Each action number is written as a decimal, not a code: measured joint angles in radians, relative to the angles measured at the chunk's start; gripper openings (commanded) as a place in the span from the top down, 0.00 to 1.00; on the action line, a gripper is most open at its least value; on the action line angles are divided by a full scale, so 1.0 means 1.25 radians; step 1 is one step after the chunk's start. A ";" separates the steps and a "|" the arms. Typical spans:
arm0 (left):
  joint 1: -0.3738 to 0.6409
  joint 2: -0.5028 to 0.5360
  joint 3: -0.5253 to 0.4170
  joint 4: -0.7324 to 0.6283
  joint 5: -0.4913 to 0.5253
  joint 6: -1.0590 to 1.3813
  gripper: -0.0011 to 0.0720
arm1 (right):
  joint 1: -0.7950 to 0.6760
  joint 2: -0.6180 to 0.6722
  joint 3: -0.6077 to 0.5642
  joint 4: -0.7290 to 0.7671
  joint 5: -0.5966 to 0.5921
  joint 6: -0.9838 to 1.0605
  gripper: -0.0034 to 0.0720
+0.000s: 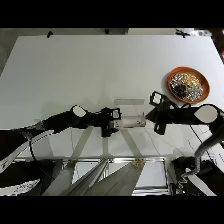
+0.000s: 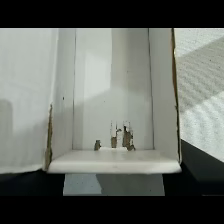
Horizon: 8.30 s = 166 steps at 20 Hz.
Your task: Fold the box and place the chain.
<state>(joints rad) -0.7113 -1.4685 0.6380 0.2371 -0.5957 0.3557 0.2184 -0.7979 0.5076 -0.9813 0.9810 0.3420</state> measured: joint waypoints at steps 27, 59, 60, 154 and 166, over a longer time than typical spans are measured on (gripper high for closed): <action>0.000 0.000 0.000 -0.001 0.000 -0.001 0.70 | 0.000 -0.137 -0.090 0.078 -0.169 -0.364 0.67; 0.000 0.000 0.000 -0.002 0.000 -0.002 0.70 | 0.073 0.049 -0.087 -0.088 -0.188 0.204 0.93; 0.000 0.000 0.000 -0.001 0.000 -0.002 0.70 | 0.073 0.088 -0.087 -0.167 -0.185 0.342 0.93; -0.001 0.000 0.000 0.000 -0.001 -0.001 0.70 | 0.337 -0.385 0.195 -0.367 0.042 1.371 0.83; -0.001 0.000 0.000 -0.001 -0.001 -0.002 0.70 | 0.372 -0.393 0.197 -0.428 -0.006 1.421 0.65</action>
<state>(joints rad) -0.7120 -1.4681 0.6376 0.2356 -0.5972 0.3527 0.6830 -1.2892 0.7540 -1.5158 0.9733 2.1178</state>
